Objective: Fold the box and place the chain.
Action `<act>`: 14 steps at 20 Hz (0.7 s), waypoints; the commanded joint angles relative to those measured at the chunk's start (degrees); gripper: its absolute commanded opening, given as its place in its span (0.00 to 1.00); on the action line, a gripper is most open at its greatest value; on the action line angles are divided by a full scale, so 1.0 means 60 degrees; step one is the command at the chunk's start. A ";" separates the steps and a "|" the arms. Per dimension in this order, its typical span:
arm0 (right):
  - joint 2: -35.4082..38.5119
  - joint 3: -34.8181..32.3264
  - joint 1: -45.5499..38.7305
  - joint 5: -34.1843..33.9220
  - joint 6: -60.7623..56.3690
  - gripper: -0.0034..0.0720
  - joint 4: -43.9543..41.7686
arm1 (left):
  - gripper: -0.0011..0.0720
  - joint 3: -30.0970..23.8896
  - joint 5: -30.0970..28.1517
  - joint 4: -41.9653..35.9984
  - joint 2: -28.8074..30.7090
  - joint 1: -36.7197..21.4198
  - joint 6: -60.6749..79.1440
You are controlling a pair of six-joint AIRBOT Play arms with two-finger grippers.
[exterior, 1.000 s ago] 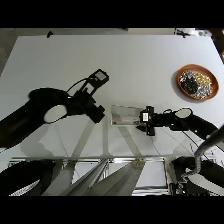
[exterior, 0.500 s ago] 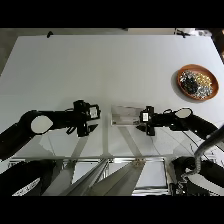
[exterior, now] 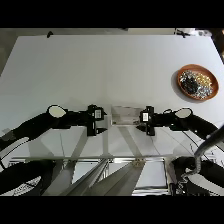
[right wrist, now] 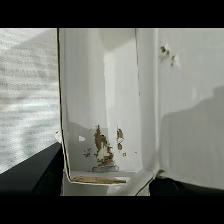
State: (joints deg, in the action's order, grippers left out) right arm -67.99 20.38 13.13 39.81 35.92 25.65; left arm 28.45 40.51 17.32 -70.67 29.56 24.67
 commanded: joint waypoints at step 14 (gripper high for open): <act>0.0004 -0.0004 0.0004 0.0004 -0.0004 0.59 0.0000 | 0.98 0.0036 0.0430 -0.1545 -0.0933 -0.0390 0.2306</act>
State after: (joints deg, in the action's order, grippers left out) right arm -68.01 20.38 13.13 39.81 35.92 25.65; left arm 28.47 43.79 10.72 -75.22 27.14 37.56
